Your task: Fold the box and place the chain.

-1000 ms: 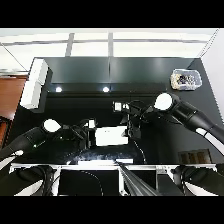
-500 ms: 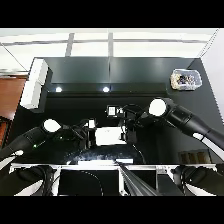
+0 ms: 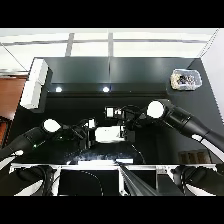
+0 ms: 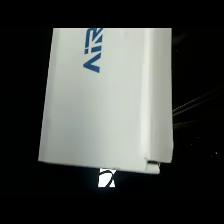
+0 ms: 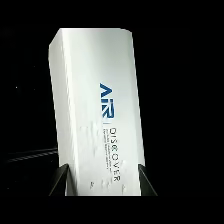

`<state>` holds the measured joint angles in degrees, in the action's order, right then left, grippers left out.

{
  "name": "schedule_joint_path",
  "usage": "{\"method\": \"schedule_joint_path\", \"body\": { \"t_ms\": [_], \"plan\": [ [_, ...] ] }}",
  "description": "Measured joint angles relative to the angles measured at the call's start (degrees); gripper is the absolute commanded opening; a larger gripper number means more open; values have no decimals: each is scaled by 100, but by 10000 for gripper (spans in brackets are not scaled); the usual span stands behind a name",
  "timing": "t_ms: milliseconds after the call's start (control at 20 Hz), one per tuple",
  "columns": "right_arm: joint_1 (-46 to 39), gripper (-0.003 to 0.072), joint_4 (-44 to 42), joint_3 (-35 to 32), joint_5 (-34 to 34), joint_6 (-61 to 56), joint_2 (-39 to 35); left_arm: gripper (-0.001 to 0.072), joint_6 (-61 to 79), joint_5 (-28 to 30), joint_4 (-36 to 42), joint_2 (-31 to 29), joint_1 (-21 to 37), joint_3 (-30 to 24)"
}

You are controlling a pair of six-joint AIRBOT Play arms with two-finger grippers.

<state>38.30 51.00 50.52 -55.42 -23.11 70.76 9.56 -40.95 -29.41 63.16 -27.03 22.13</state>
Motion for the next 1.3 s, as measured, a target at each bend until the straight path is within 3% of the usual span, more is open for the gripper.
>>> {"method": "schedule_joint_path", "body": {
  "t_ms": [50, 350, 450, 1300],
  "plan": [
    [0, 308, -11, 0, -44, -2, 0, 357, 0, 7, 2, 0, 0, 0],
    [0, 306, -48, 4, -203, 0, 0, 357, 15, -7, -4, 0, 0, 0],
    [0, 225, -87, 4, -247, 0, -7, 357, 17, -15, -7, 0, 0, 0],
    [0, 224, -142, 28, -243, -98, -81, 357, 15, -13, -7, 0, 0, 0]
  ]
}}
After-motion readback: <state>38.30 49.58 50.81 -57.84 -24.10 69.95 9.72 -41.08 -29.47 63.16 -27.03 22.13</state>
